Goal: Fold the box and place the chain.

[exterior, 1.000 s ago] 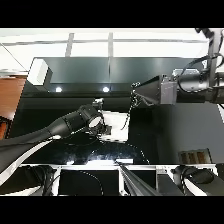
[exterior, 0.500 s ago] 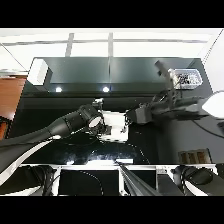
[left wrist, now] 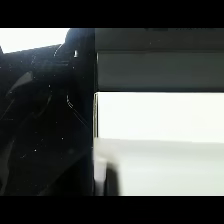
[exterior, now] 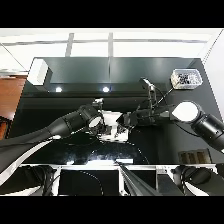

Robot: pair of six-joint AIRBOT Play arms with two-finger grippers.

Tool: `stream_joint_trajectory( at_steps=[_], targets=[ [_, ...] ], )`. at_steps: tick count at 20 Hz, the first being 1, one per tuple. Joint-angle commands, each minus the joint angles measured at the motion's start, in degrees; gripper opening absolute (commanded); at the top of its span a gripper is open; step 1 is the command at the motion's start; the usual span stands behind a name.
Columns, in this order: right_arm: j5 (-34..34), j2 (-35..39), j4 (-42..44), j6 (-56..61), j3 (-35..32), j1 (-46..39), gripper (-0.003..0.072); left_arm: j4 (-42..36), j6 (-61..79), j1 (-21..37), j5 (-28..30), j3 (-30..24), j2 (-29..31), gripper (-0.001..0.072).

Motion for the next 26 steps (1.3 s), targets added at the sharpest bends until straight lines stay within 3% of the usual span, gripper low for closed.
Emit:
stream_joint_trajectory(
  at_steps=[1,5,9,10,13,18,20,22,23,24,25,26],
  targets=[
    [3.87,0.59,-3.04,0.55,-0.13,-4.85,0.0496,0.02,0.0,-0.02,-0.09,0.0,-0.02,0.0032],
    [6.19,3.69,-18.93,2.1,-0.2,-19.69,0.0494,0.02,0.0,-0.02,-0.02,0.0,-0.02,0.0031],
    [-8.7,1.49,-38.99,13.77,-3.89,-31.15,0.0509,0.02,0.0,-0.02,0.09,0.0,-0.02,0.0032],
    [-12.33,-0.76,-39.08,15.37,-4.02,-32.98,0.072,0.02,0.0,-0.02,0.07,0.0,-0.02,0.0032],
    [-23.74,-9.81,-29.24,17.94,-2.38,-36.13,0.0719,0.0,0.0,-0.02,0.0,0.0,-0.02,0.0032],
    [-20.31,-28.15,-23.21,22.53,10.19,-36.81,0.0708,0.0,0.0,-0.02,-0.02,0.0,-0.02,0.0032],
    [-19.47,-32.3,-23.3,24.52,13.79,-36.83,0.0647,0.0,0.0,-0.02,0.0,0.0,-0.02,0.0031],
    [-20.02,-34.4,-23.45,24.57,15.72,-37.09,0.0534,0.0,0.0,-0.02,-0.02,0.0,-0.02,0.0032],
    [-20.17,-34.69,-23.45,24.48,16.26,-37.24,0.0415,0.0,0.0,-0.02,0.0,0.0,-0.02,0.0032],
    [-19.32,-34.67,-23.52,24.33,16.65,-37.4,0.0135,0.0,0.0,-0.02,0.0,0.0,-0.02,0.0031],
    [-17.7,-34.64,-23.67,23.54,17.07,-37.42,0.0044,0.0,0.0,-0.02,0.0,0.0,-0.02,0.0032],
    [-15.54,-34.56,-23.67,21.86,17.51,-37.46,0.0044,0.0,0.0,-0.02,0.0,0.0,-0.02,0.0032]
  ],
)
